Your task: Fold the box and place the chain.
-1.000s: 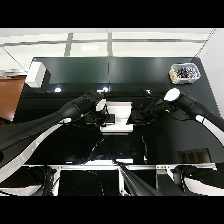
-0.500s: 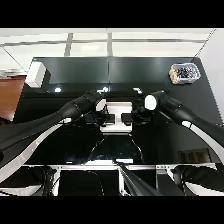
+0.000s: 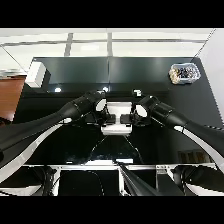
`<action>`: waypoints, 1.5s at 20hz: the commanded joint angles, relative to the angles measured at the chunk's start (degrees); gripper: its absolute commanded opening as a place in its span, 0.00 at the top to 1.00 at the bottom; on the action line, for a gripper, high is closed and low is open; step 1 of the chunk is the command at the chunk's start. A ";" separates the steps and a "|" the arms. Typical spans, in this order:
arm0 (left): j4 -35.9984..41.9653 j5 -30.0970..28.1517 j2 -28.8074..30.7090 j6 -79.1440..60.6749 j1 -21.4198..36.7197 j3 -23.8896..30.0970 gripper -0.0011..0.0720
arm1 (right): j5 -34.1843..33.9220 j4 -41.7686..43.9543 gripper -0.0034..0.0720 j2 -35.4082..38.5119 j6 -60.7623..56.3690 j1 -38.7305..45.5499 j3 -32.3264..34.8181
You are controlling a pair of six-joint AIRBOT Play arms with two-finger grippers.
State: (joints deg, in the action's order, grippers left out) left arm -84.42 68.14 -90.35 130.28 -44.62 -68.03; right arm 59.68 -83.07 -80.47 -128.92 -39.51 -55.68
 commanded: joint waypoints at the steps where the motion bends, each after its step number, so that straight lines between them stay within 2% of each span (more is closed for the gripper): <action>1: -0.11 0.04 0.04 0.02 0.00 -0.07 0.95 | 1.53 -0.94 0.49 -0.81 -1.99 -0.61 -0.09; 5: -0.11 0.04 0.04 0.02 0.00 -0.07 0.95 | 1.62 -0.83 0.50 -0.87 -2.01 -0.61 -0.96; 6: -0.11 0.04 0.04 0.02 0.00 -0.07 0.95 | 1.66 -0.83 0.62 -0.92 -1.99 -0.61 -1.18; 8: -0.13 0.04 0.04 0.02 0.00 -0.07 0.95 | 1.53 -0.57 0.66 -0.94 -2.40 -0.61 -1.29; 9: -0.11 0.04 0.04 0.02 0.00 -0.07 0.95 | 1.51 -0.04 0.93 -0.94 -2.49 -0.61 -1.29; 14: -0.11 0.02 0.04 0.02 0.00 -0.07 0.95 | 0.83 2.14 0.93 -1.60 -2.71 -0.31 -1.29; 15: -0.11 0.02 0.04 0.02 0.00 -0.07 0.95 | 0.79 2.16 0.83 -1.60 -2.69 -0.31 -1.29; 16: -0.11 0.00 0.04 0.02 0.00 -0.07 0.95 | 0.70 2.16 0.65 -1.60 -2.71 -0.31 -1.29; 17: -0.11 0.02 0.04 0.02 0.00 -0.07 0.95 | 0.83 2.16 0.65 -1.60 -2.69 -0.31 -1.29; 25: -0.11 0.02 0.04 0.02 0.00 -0.07 0.95 | 1.09 2.32 0.67 -2.03 -2.67 -0.17 -1.29; 26: -0.11 0.04 0.04 0.02 0.00 -0.07 0.95 | 1.07 2.60 0.89 -2.23 -1.95 -0.20 -1.29; 27: -0.11 0.04 0.04 0.02 0.00 -0.07 0.95 | 0.61 2.75 0.93 -2.38 -1.33 -0.33 -1.29; 30: -0.11 0.02 0.04 0.02 0.00 -0.07 0.95 | 0.50 2.86 0.94 -2.43 -1.36 -0.31 -1.29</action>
State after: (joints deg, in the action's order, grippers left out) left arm -84.55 68.14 -90.32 130.19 -44.62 -68.05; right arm 60.66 -80.49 -82.72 -130.61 -39.77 -56.99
